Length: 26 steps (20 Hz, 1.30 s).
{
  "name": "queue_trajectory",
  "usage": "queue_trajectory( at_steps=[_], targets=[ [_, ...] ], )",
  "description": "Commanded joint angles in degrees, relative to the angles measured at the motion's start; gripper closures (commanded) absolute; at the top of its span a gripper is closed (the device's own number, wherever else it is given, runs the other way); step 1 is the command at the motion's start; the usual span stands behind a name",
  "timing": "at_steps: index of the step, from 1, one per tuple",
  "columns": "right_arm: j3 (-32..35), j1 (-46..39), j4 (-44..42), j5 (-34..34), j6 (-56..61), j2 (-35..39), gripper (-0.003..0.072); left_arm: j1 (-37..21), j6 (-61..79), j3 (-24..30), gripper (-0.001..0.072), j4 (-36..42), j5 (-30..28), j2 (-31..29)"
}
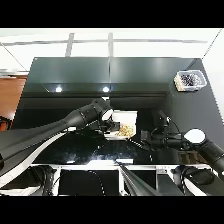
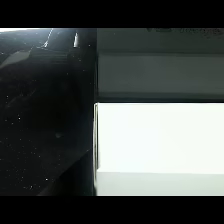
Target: Fold the box and place the chain.
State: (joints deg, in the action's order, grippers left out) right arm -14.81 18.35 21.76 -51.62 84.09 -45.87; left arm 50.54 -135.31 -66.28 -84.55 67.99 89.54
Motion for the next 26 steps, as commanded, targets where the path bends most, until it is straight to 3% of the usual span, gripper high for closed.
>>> queue_trajectory(
  at_steps=[1,5,6,7,13,19,25,26],
  targets=[
    [0.0,2.4,-5.7,5.4,0.8,-2.3,0.0076,0.0,0.0,0.0,0.068,0.0,0.0,0.0],
    [0.0,4.6,-6.9,10.8,5.8,-3.0,0.008,0.0,0.0,0.0,0.068,0.0,0.0,0.0],
    [0.0,4.5,-6.9,11.1,6.4,-3.0,0.0176,0.0,0.0,0.0,0.068,0.0,0.0,0.0],
    [0.0,4.5,-6.9,11.4,6.9,-3.0,0.0205,0.0,0.0,0.0,0.068,0.0,0.0,0.0],
    [0.1,5.0,-6.7,12.0,8.5,-3.0,0.0205,0.0,0.0,0.0,0.0679,0.0,0.0,0.0],
    [0.0,10.8,-7.0,18.0,11.7,-3.0,0.0206,0.0,0.0,0.0,0.0679,0.0,0.0,0.0],
    [0.0,10.9,-8.1,18.1,11.6,-3.0,0.0208,0.0,0.0,0.0,0.068,0.0,0.0,0.0],
    [0.0,10.9,-8.1,17.8,11.6,-3.0,0.0375,0.0,0.0,0.0,0.0679,0.0,0.0,0.0]
  ],
)
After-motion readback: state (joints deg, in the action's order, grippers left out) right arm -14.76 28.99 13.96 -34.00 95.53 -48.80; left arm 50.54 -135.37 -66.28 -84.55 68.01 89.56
